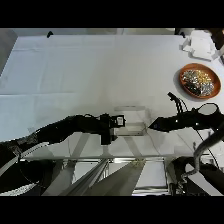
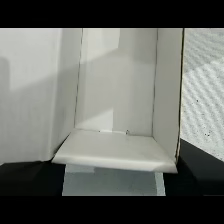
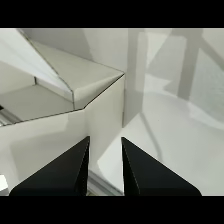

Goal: Fold the box and place the chain.

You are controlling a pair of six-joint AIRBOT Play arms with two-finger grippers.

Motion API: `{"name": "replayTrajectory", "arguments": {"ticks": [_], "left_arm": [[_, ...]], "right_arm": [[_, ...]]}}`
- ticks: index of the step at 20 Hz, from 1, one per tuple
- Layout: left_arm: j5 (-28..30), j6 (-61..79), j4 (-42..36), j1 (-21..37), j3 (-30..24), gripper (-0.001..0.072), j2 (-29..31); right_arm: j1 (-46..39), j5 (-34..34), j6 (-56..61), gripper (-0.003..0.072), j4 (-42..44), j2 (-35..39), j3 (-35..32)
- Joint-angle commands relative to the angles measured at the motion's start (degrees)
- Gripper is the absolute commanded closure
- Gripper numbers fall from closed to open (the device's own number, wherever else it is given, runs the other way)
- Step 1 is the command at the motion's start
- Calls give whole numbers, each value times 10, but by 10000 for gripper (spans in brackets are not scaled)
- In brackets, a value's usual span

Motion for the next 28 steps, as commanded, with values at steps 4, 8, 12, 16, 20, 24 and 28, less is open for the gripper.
{"name": "replayTrajectory", "arguments": {"ticks": [4,8,12,16,20,24,28], "left_arm": [[0,0,0,0,0,396,0],[0,0,0,0,0,396,0],[0,0,0,0,0,396,0],[0,0,0,0,0,396,0],[0,0,0,0,0,396,0],[0,0,0,0,0,396,0],[0,0,0,0,0,396,0]], "right_arm": [[1,27,-2,299,3,10,1],[30,17,-4,274,7,10,1],[82,-21,14,275,14,10,1],[116,-45,46,276,23,10,1],[155,-83,80,276,13,10,12],[193,-94,164,276,-89,9,48],[232,-97,207,276,-115,8,67]]}}
